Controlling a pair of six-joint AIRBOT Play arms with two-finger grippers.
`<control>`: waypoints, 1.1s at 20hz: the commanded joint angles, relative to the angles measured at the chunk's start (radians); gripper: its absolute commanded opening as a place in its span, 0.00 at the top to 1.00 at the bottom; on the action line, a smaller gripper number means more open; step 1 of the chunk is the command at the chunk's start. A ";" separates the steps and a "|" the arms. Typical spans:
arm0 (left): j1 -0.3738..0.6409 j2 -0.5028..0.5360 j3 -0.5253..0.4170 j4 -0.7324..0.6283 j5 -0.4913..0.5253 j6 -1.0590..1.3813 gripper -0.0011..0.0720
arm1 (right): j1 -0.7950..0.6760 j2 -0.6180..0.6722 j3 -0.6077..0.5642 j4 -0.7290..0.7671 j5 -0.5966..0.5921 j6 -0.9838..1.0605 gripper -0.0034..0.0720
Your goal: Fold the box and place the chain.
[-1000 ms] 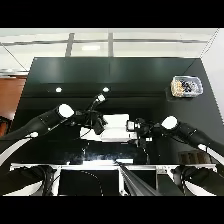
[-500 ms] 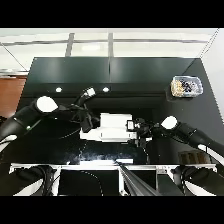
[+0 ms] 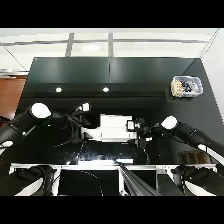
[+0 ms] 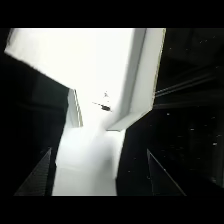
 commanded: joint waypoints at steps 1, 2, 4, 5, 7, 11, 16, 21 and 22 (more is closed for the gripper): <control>-0.078 -0.027 -0.021 -0.006 0.140 0.186 0.04 | 0.000 0.000 0.000 0.000 0.001 0.000 0.69; -0.104 -0.036 -0.021 -0.005 0.145 0.218 0.04 | 0.000 0.000 0.000 0.000 0.000 0.000 0.69; -0.140 -0.060 -0.021 -0.002 0.152 0.228 0.04 | 0.000 0.000 0.000 0.000 -0.003 0.000 0.69; -0.152 -0.073 -0.021 -0.003 0.158 0.227 0.04 | 0.000 0.000 0.000 0.000 -0.003 0.000 0.69; -0.169 -0.092 -0.021 -0.003 0.166 0.227 0.12 | 0.000 0.000 0.000 0.000 -0.003 0.000 0.69; -0.178 -0.093 -0.020 -0.007 0.181 0.225 0.77 | 0.000 0.000 0.000 0.000 -0.003 0.000 0.69; -0.179 -0.093 -0.020 -0.116 0.191 0.226 0.77 | 0.000 0.000 0.000 0.000 -0.003 0.000 0.69; -0.189 -0.113 -0.021 -0.224 0.205 0.251 0.77 | 0.000 0.000 0.000 0.000 -0.003 0.000 0.69; -0.199 -0.118 -0.021 -0.219 0.241 0.259 0.77 | 0.000 0.000 0.000 0.000 -0.003 0.000 0.69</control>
